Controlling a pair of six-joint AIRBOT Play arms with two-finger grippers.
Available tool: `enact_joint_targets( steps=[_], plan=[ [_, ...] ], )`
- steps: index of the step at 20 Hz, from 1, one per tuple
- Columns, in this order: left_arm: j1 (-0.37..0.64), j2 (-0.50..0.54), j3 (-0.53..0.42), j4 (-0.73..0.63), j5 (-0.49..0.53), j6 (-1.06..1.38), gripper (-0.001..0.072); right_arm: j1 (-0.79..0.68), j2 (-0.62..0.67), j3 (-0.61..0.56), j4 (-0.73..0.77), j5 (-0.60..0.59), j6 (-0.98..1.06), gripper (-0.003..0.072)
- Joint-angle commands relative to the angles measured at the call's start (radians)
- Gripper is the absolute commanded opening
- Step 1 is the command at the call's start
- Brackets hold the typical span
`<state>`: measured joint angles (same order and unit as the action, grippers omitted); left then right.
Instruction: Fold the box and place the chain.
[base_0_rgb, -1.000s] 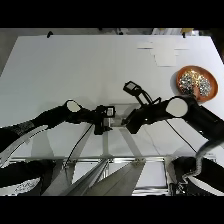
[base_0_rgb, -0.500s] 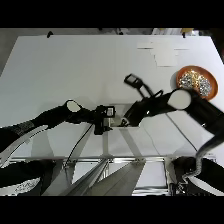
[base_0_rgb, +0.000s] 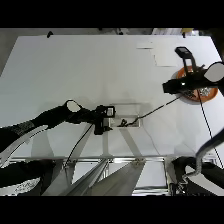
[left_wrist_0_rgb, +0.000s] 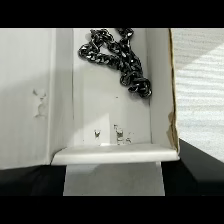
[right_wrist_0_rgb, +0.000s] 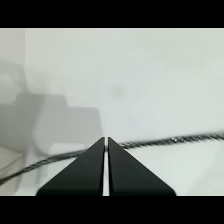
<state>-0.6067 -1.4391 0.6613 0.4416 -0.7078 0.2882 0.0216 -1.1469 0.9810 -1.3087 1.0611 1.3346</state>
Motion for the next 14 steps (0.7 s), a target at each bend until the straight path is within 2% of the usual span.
enact_joint_targets(
  steps=[1,2,3,5,6,7,10,14],
  plan=[
    [0.001,0.001,0.000,0.000,0.000,0.000,0.0211,-0.130,-0.093,-0.014,-0.053,-0.002,0.065,0.0293],
    [0.001,0.001,0.000,0.000,0.000,0.000,0.0211,-0.146,-0.117,-0.020,-0.053,-0.002,0.065,0.0469],
    [0.001,0.001,0.000,0.000,0.000,0.000,0.0211,-0.155,-0.140,-0.025,-0.052,-0.002,0.067,0.0481],
    [0.001,0.001,0.000,0.000,0.000,0.000,0.0211,-0.156,-0.171,-0.039,-0.052,-0.026,0.076,0.0452],
    [0.000,0.001,0.000,0.000,0.000,0.000,0.0211,-0.156,-0.185,-0.042,-0.053,-0.043,0.076,0.0396],
    [0.000,0.001,0.000,0.000,0.000,0.000,0.0211,-0.156,-0.198,-0.042,-0.057,-0.063,0.092,0.0373],
    [0.001,0.001,0.000,0.000,0.000,0.000,0.0211,-0.156,-0.238,-0.042,-0.072,-0.123,0.227,0.0366],
    [0.001,0.001,0.000,0.000,0.000,0.000,0.0211,-0.156,-0.243,-0.042,-0.129,-0.152,0.267,0.0366]
  ],
)
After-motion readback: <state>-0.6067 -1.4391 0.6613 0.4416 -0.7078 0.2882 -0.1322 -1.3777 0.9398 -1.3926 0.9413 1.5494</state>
